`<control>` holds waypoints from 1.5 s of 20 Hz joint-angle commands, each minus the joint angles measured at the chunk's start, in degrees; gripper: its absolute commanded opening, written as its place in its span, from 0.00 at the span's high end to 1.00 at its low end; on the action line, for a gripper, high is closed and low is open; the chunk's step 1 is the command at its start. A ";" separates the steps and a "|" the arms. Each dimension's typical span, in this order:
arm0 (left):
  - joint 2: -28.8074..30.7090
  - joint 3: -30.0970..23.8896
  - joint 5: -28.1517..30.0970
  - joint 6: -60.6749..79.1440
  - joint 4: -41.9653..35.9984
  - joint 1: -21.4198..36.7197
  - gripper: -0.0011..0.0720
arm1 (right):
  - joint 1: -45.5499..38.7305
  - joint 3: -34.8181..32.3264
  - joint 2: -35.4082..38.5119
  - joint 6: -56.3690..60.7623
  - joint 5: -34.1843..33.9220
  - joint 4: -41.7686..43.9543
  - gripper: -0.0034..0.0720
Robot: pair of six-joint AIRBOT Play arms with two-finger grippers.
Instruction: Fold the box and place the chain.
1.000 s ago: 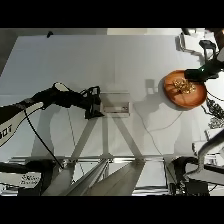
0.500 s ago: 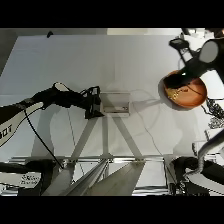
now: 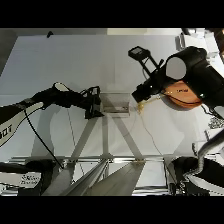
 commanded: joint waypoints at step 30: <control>0.02 -0.02 0.02 0.02 0.02 -0.02 0.45 | 0.96 -0.02 -8.74 -22.38 -9.86 17.35 0.53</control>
